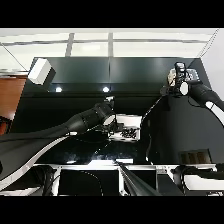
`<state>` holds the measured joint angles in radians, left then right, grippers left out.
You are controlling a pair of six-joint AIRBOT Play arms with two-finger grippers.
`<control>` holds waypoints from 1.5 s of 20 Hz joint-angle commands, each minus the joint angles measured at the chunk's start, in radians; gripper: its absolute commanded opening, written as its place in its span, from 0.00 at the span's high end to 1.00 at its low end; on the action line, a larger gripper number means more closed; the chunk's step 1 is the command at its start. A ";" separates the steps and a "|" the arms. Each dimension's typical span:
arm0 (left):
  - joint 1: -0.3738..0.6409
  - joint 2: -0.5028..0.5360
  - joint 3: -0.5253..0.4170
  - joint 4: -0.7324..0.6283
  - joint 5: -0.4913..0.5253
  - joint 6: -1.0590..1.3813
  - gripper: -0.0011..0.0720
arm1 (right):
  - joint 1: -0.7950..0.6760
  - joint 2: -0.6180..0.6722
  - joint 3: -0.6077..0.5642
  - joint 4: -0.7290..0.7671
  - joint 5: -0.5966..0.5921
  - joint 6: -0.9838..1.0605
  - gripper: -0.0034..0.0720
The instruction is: Fold the box and place the chain.
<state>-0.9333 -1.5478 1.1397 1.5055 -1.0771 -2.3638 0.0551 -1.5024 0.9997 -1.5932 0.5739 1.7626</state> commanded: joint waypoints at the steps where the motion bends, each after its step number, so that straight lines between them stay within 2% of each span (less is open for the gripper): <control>1: 0.000 0.001 0.000 0.000 0.000 0.000 0.95 | 0.014 -0.032 0.021 -0.013 0.035 0.078 0.33; 7: 0.000 0.001 0.000 0.000 0.000 0.000 0.95 | 0.042 -0.032 0.021 -0.016 0.040 0.077 0.33; 9: 0.000 0.001 0.000 0.000 0.000 0.000 0.95 | 0.047 -0.032 0.021 -0.016 0.049 0.076 0.66; 10: 0.000 0.001 0.000 0.000 0.000 0.000 0.95 | 0.047 -0.032 0.021 -0.016 0.055 0.077 0.71; 11: 0.000 0.001 0.000 0.000 0.000 0.000 0.95 | 0.047 -0.032 0.021 -0.016 0.058 0.076 0.71; 12: 0.000 0.001 0.000 0.000 0.000 0.000 0.95 | 0.047 -0.032 0.021 -0.016 0.067 0.076 0.82; 13: 0.000 0.001 0.000 0.000 0.000 0.000 0.95 | 0.047 -0.032 0.021 -0.016 0.081 0.076 0.88; 14: 0.000 0.001 0.000 0.000 0.000 0.000 0.95 | 0.046 -0.031 0.021 -0.017 0.093 0.076 0.88; 15: 0.000 0.001 0.000 0.000 0.000 0.000 0.95 | 0.046 -0.029 0.024 -0.020 0.116 0.074 0.94; 20: 0.000 0.001 0.000 0.000 0.000 0.000 0.95 | 0.046 0.092 0.025 0.000 0.210 0.011 0.94; 23: 0.000 0.001 0.000 0.000 0.000 0.000 0.95 | 0.047 0.247 0.030 0.152 0.394 -0.232 0.94; 27: 0.000 0.001 0.000 0.000 0.000 0.000 0.95 | 0.046 0.534 0.031 0.300 0.563 -0.319 0.94; 30: 0.000 0.001 0.000 0.000 0.000 0.000 0.95 | 0.047 0.682 0.031 0.496 0.733 -0.380 0.94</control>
<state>-0.9333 -1.5478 1.1397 1.5055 -1.0771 -2.3638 0.1013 -0.9661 1.0298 -1.2865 1.1316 1.4666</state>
